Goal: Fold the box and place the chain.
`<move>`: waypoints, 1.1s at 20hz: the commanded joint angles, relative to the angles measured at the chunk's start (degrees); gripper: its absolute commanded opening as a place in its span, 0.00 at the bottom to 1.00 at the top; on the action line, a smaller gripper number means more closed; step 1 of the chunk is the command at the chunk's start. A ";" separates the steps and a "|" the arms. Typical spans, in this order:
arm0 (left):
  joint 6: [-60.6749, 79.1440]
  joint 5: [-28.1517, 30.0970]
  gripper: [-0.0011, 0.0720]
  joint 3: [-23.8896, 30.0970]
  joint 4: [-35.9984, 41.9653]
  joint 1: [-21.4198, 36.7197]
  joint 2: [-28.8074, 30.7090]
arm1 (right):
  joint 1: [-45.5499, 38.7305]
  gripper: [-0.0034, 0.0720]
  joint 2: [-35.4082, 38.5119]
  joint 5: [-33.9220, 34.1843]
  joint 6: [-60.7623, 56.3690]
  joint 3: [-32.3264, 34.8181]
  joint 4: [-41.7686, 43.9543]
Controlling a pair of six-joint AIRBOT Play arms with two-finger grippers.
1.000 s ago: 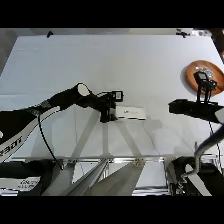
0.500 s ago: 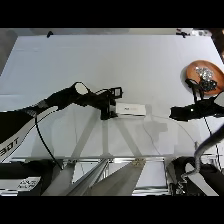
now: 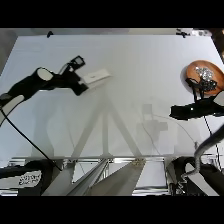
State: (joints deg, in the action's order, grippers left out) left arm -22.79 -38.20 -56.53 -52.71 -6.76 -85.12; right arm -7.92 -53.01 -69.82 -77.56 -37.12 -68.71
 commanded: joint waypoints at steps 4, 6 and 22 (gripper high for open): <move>-18.71 -7.98 0.69 -0.02 -17.88 23.67 0.31 | -0.04 0.05 -0.02 2.01 0.04 -0.07 0.00; -18.88 -9.53 0.69 -0.02 -17.88 29.66 0.31 | -0.04 0.05 -0.02 2.19 0.04 -0.07 0.00; -19.10 -12.96 0.96 -0.02 -11.47 44.06 12.09 | -0.04 0.06 0.00 2.64 -0.02 -0.07 0.22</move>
State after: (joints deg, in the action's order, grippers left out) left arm -42.02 -50.87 -56.51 -70.32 36.69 -75.96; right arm -7.92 -53.01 -67.31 -77.52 -37.12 -68.60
